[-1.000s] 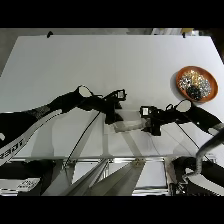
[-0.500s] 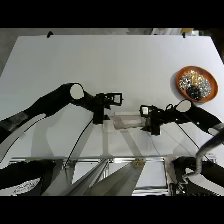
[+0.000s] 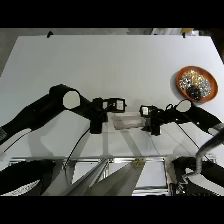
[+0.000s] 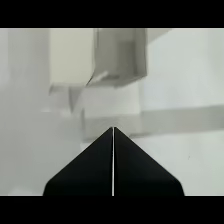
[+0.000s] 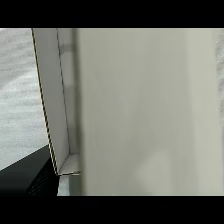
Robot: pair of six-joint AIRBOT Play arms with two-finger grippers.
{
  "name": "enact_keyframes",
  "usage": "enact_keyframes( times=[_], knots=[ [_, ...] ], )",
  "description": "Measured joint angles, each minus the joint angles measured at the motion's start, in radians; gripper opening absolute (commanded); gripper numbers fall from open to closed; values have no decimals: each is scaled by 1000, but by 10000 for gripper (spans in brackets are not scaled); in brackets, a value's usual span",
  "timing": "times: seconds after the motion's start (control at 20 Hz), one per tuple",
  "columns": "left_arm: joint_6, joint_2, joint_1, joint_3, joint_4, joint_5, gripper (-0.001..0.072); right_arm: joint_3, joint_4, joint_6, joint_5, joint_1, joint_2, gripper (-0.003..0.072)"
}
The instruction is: Fold the box and place the chain.
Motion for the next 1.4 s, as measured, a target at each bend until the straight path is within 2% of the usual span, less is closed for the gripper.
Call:
enact_keyframes(
  times=[0.4,0.55,0.7,0.9,1.05,1.2,1.4],
  knots=[
    [-232,-100,-57,-1,-119,413,4,0,0,0,0,0,0,317],
    [-323,-158,-60,-1,-129,499,4,0,0,0,0,0,0,317],
    [-370,-211,-60,-1,-132,536,5,0,0,0,0,0,0,317],
    [-395,-216,-57,-1,-131,518,4,0,0,0,2,0,0,317],
    [-402,-152,-44,-1,-86,443,4,0,0,0,1,0,0,317],
    [-438,-72,-32,-2,8,310,4,0,0,0,1,0,0,317],
    [-458,-29,-26,-18,84,125,4,0,0,0,1,0,0,317]
  ],
)
